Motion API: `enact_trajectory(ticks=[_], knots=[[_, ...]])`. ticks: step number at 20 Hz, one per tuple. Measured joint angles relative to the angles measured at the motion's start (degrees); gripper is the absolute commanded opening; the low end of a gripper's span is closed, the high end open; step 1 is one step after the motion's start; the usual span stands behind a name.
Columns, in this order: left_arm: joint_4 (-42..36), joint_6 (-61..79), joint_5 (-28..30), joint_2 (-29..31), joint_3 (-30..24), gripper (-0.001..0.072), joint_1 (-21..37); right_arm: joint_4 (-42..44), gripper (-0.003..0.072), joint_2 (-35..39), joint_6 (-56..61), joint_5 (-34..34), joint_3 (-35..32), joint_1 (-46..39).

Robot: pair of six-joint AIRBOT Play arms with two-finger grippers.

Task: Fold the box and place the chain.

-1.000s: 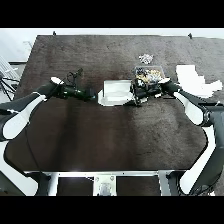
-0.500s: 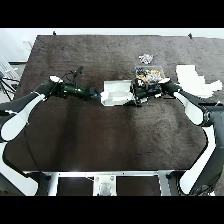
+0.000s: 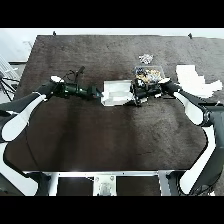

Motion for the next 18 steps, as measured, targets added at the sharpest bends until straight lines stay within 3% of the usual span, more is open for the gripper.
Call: enact_trajectory(ticks=[7,18], knots=[[0.9,-5.22,0.13,0.04,0.79,0.0326,-0.87,0.0,0.0587,0.0,0.02,-0.02,0.0,0.0],[17.75,-24.74,0.15,0.04,9.09,0.0325,-5.09,0.0,0.0587,0.0,0.02,0.0,0.0,0.0]])
